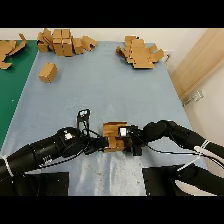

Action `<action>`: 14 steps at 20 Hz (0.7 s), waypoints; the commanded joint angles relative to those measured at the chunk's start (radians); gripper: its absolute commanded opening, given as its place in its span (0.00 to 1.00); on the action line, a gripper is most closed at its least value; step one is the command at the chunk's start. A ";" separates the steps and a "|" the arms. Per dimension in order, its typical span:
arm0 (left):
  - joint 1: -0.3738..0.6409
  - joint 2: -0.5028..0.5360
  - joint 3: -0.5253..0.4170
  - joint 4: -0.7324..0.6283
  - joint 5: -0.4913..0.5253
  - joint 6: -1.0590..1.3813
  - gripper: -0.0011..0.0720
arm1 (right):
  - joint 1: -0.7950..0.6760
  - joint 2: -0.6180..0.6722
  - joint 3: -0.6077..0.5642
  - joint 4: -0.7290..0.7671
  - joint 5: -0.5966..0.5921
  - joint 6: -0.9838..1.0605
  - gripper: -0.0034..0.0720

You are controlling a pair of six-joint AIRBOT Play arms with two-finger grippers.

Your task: Fold the box.

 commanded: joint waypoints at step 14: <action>0.053 0.001 0.091 -0.008 -0.114 0.086 0.51 | 0.000 0.000 0.000 0.000 0.000 0.000 0.72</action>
